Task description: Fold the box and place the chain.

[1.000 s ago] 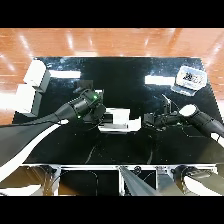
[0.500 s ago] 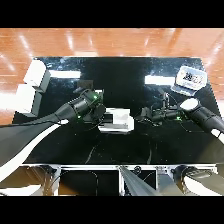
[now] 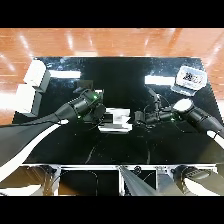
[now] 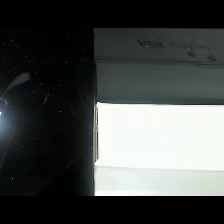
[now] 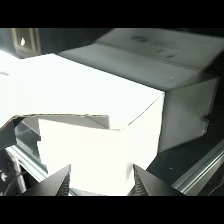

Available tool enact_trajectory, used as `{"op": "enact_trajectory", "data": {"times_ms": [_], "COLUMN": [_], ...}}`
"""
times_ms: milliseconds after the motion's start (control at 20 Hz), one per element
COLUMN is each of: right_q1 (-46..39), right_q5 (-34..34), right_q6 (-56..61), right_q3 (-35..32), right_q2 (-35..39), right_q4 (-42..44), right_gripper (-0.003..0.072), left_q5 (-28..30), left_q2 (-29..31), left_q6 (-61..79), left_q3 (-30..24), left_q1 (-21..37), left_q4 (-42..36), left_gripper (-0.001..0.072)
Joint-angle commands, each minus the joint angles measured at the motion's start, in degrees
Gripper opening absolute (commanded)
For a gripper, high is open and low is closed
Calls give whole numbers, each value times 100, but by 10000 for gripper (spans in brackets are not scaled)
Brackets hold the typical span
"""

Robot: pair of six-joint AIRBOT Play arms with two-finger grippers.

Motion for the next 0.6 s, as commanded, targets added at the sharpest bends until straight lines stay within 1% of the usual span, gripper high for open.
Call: {"op": "enact_trajectory", "data": {"times_ms": [0,200,350,400,550], "right_q1": [457,1318,1843,1950,2214], "right_q5": [-308,-848,-981,-999,-1130], "right_q6": [505,2306,3700,3974,4430], "right_q3": [153,745,1060,1073,1073], "right_q2": [2,2,2,2,-4], "right_q4": [-496,-2363,-3856,-4122,-4426], "right_gripper": [508,508,508,508,507], "left_q5": [-9,-20,-20,-20,-44], "left_q2": [4,4,4,4,4], "left_q6": [11,11,11,13,13], "left_q3": [7,7,7,7,7], "left_q1": [-4,-2,-4,-4,-4], "left_q4": [-55,-59,-59,-59,-59], "left_gripper": [22,21,22,22,22]}}
